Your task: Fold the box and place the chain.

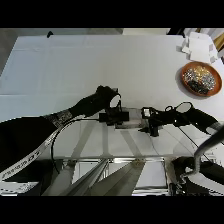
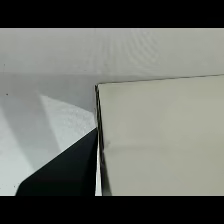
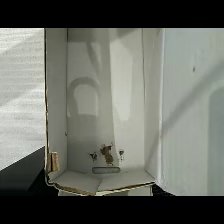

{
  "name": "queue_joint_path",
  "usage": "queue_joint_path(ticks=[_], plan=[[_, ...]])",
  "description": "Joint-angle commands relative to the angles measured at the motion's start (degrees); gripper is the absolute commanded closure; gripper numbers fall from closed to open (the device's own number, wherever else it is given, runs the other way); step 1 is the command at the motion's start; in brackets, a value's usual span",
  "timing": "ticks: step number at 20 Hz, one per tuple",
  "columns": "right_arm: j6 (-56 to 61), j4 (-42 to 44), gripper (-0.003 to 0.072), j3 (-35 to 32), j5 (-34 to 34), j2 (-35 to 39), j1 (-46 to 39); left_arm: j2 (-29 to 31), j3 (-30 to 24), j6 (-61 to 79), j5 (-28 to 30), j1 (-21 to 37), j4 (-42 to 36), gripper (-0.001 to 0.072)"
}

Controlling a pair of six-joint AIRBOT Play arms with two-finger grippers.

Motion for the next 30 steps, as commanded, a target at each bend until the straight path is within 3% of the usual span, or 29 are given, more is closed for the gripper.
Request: queue_joint_path(ticks=[1,3,4,7,8,9,16,18,22,24,25,30], plan=[[0.0,0.0,0.028,0.0,0.0,0.0,0.0,0.2,0.3,-0.6,-0.4,0.1,1.1,0.0504],[0.0,0.0,0.028,0.0,0.0,0.0,0.0,0.1,0.3,-1.2,-0.4,-0.1,1.5,0.0528],[0.0,0.0,0.028,0.0,0.0,0.0,0.0,-0.1,0.3,-2.3,-0.4,-0.2,1.8,0.0581],[0.0,0.0,0.028,0.0,0.0,0.0,0.0,-0.7,0.3,-4.9,-1.0,-1.4,3.6,0.0598],[0.0,0.0,0.028,0.0,0.0,0.0,0.0,-0.8,0.3,-4.8,-1.0,-1.8,4.0,0.068],[0.0,0.0,0.028,0.0,0.0,0.0,0.0,-0.9,0.3,-4.8,-0.9,-2.0,4.3,0.0703],[0.0,0.0,0.028,0.0,0.0,0.0,0.0,-0.9,0.3,-6.1,-0.8,-3.0,6.0,0.0688],[0.0,0.0,0.028,0.0,0.0,0.0,0.0,-0.9,0.3,-6.1,-0.8,-3.1,6.1,0.0608],[0.0,0.0,0.028,0.0,0.0,0.0,0.0,-1.2,0.3,-6.1,-0.9,-3.2,6.1,0.0618],[0.0,0.0,0.028,0.0,0.0,0.0,0.0,-1.3,0.3,-6.1,-0.9,-3.5,6.2,0.0652],[0.0,0.0,0.028,0.0,0.0,0.0,0.0,-1.3,0.3,-6.1,-1.0,-3.5,6.2,0.0705],[0.0,0.0,0.028,0.0,0.0,0.0,0.0,-1.2,0.3,-6.1,-1.3,-3.4,5.9,0.0684]])
